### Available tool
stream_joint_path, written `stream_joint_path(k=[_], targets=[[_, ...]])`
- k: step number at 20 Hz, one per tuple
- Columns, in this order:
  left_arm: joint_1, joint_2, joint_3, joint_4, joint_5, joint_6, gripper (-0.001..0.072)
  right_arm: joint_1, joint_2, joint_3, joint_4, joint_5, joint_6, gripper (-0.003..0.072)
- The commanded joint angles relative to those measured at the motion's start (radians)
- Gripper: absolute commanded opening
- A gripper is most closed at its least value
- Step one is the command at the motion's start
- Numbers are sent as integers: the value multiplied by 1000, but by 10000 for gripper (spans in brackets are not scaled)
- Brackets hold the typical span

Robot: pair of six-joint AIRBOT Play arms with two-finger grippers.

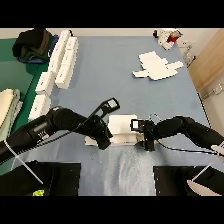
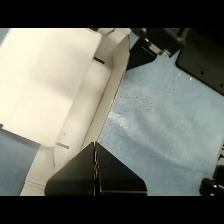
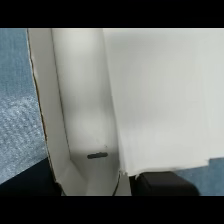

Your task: Fold the box.

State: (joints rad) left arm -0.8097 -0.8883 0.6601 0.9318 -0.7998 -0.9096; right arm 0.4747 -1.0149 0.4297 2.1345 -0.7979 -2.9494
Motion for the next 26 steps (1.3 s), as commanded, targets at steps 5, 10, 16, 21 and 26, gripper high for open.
stream_joint_path(k=[5, 10, 16, 21, 26], targets=[[-154, 4, -18, 155, 20, -7, 11, 1, 0, 1, 0, 0, 0, 464], [-155, 4, -18, 197, 19, 66, 14, 1, 0, 1, 0, 0, 0, 464], [-31, 6, -28, 227, -51, 198, 601, 1, 0, 1, 0, 0, 0, 464], [155, 5, -51, 140, -118, 459, 602, 1, 0, 1, 0, 0, 0, 464], [167, -10, -127, -3, -50, 639, 601, 1, 0, 1, 0, 0, 0, 464]])
